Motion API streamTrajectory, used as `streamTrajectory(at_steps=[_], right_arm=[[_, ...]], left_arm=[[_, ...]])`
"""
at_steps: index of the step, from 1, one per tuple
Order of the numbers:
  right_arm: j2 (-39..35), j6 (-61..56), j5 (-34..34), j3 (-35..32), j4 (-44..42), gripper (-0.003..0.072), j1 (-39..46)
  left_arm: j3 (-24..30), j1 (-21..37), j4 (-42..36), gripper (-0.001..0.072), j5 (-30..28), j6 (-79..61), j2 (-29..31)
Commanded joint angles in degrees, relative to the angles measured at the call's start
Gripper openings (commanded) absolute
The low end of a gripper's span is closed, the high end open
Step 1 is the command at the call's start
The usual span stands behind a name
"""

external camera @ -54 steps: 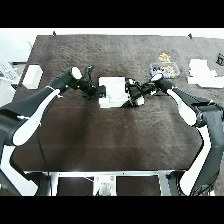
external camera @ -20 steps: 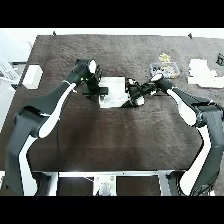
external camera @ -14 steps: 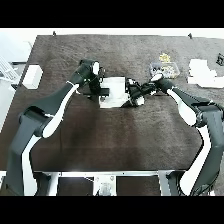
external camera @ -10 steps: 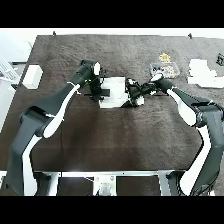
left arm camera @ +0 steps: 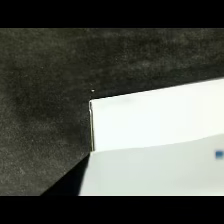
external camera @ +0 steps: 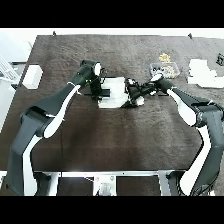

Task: Fold the box and place the chain.

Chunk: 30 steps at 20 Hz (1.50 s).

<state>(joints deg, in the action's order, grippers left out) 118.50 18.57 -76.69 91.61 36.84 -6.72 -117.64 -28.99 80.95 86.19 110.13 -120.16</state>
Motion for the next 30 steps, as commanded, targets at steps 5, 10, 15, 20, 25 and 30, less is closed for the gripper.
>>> streamTrajectory(at_steps=[5, 10, 15, 20, 25, 30], right_arm=[[0.0, 0.09, 0.33, 0.07, 0.09, 0.0592, 0.02], [0.0, 0.09, 0.33, 0.07, 0.09, 0.0592, 0.02], [0.0, 0.09, 0.33, 0.07, 0.09, 0.0592, 0.02], [0.0, 0.09, 0.33, 0.07, 0.09, 0.0592, 0.02], [0.0, 0.09, 0.33, 0.07, 0.09, 0.0592, 0.02], [0.0, 0.09, 0.33, 0.07, 0.07, 0.0592, 0.02]], left_arm=[[-0.04, -0.46, -0.17, 0.0024, -1.77, -2.19, -0.02], [-0.04, -0.46, -0.2, 0.0594, -1.7, -2.21, 0.09], [-0.87, -0.46, -0.33, 0.0595, -0.79, -9.94, 1.97], [-0.68, -0.07, -0.66, 0.0595, 1.92, -27.65, 7.5], [2.34, 6.14, -16.92, 0.0595, 8.98, -49.0, 13.9], [9.18, 13.16, -23.23, 0.0593, 7.93, -77.59, 13.92]])
